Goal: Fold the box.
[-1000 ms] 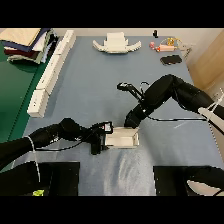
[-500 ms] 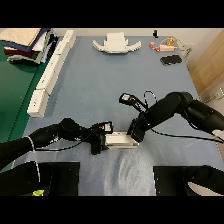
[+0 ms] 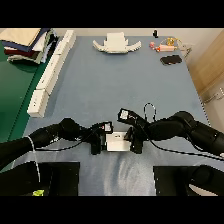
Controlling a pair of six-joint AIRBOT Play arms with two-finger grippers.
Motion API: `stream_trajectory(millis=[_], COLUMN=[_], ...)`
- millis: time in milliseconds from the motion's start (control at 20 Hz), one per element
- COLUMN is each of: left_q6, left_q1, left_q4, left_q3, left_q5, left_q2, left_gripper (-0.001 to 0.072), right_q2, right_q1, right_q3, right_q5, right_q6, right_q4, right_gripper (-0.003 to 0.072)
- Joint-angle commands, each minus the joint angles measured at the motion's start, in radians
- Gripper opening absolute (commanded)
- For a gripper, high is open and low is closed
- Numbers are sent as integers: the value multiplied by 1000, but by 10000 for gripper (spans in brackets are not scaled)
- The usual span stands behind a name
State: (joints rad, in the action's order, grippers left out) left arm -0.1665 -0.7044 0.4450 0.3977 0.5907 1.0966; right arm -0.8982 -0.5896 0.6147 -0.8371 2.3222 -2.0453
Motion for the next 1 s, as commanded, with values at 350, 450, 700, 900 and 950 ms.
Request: stream_trajectory(millis=[350, 450, 700, 900, 950], left_q6=[0, 0, 0, 0, 0], left_q1=[0, 0, 0, 0, 0], left_q4=[0, 0, 0, 0, 0], left_q3=[1, 1, 1, 1, 1], left_q5=[0, 0, 0, 0, 0], left_q2=[1, 1, 1, 1, 1], left_gripper=[445, 444, 445, 445, 444], right_q2=[18, 6, -13, -34, -37], right_q1=[-123, -122, -122, -123, -123], right_q3=[-14, -14, -14, -14, -14], right_q5=[44, 45, 82, 82, 82], right_q6=[125, 137, 137, 137, 136], right_q4=[93, 116, 158, 211, 210], right_gripper=[528, 523, 523, 523, 523])
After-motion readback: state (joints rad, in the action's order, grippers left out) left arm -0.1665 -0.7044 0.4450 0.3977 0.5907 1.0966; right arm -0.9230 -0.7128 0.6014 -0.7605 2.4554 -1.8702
